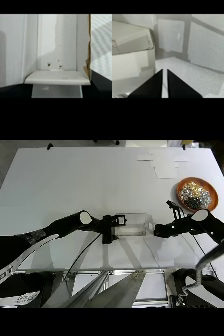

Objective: Fold the box and place the chain.

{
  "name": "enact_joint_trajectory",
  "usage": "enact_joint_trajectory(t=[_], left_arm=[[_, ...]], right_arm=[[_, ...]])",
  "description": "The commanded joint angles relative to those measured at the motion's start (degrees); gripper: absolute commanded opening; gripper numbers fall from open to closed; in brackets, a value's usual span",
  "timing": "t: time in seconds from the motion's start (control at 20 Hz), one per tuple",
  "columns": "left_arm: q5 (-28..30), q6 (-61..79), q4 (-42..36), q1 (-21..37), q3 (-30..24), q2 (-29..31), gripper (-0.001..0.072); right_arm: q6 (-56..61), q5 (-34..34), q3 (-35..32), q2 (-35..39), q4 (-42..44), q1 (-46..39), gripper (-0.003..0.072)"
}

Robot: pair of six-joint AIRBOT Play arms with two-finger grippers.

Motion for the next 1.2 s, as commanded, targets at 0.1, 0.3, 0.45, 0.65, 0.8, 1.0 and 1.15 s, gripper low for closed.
enact_joint_trajectory(t=[0.1,0.3,0.45,0.65,0.8,1.0,1.15], left_arm=[[0.0,0.0,0.0,0.0,0.0,0.0,0.0011],[0.0,0.0,0.0,0.0,0.0,0.0,0.0011],[0.0,0.0,0.0,0.0,0.0,0.0,0.0011],[0.0,0.0,0.0,0.0,0.0,0.0,0.0011],[0.0,0.0,0.0,0.0,0.0,0.0,0.0011],[0.0,0.0,0.0,0.0,0.0,0.0,0.0011],[0.0,0.0,0.0,0.0,0.0,0.0,0.0011]], right_arm=[[-3.0,0.9,0.0,4.8,4.8,0.8,0.0153],[-3.9,0.3,0.0,4.9,5.2,3.8,0.0243],[-3.9,-0.2,0.0,4.9,5.3,3.9,0.0284],[-3.9,-0.8,0.0,4.9,5.2,3.9,0.0299],[-3.9,-1.1,0.4,4.9,5.2,3.9,0.0299],[-3.3,-1.1,2.7,4.9,2.5,3.9,0.0298],[-3.3,-1.0,3.5,4.9,2.4,4.0,0.0298]])
